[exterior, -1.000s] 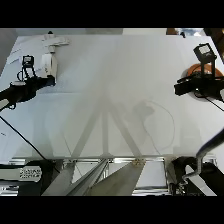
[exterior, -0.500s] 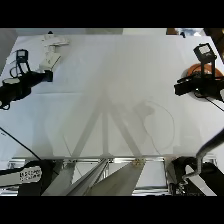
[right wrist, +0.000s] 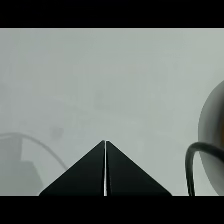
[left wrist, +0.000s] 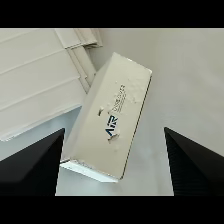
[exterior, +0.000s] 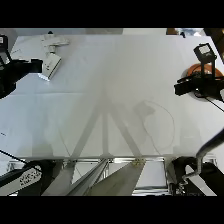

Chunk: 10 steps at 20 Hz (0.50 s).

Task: Fold the box and place the chain.

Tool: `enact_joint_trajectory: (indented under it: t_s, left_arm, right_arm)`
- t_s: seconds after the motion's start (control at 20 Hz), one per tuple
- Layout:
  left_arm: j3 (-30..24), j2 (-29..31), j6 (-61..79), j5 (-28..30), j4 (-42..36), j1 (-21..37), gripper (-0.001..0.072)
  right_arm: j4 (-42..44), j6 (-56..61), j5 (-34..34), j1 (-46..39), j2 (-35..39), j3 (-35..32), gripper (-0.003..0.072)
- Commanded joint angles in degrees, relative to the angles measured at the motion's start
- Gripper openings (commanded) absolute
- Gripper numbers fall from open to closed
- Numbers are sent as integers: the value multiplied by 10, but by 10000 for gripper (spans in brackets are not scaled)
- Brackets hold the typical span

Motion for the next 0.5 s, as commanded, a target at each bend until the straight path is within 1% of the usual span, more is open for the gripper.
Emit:
enact_joint_trajectory:
  t_s: [0.0, 0.45]
  left_arm:
    - [0, 12, -47, -42, 56, 6, 703]
    - [0, 119, -47, -46, 56, 6, 702]
  right_arm:
    - [0, 0, 0, 0, 0, 1, 14]
    - [0, 0, 0, 0, 0, 1, 14]
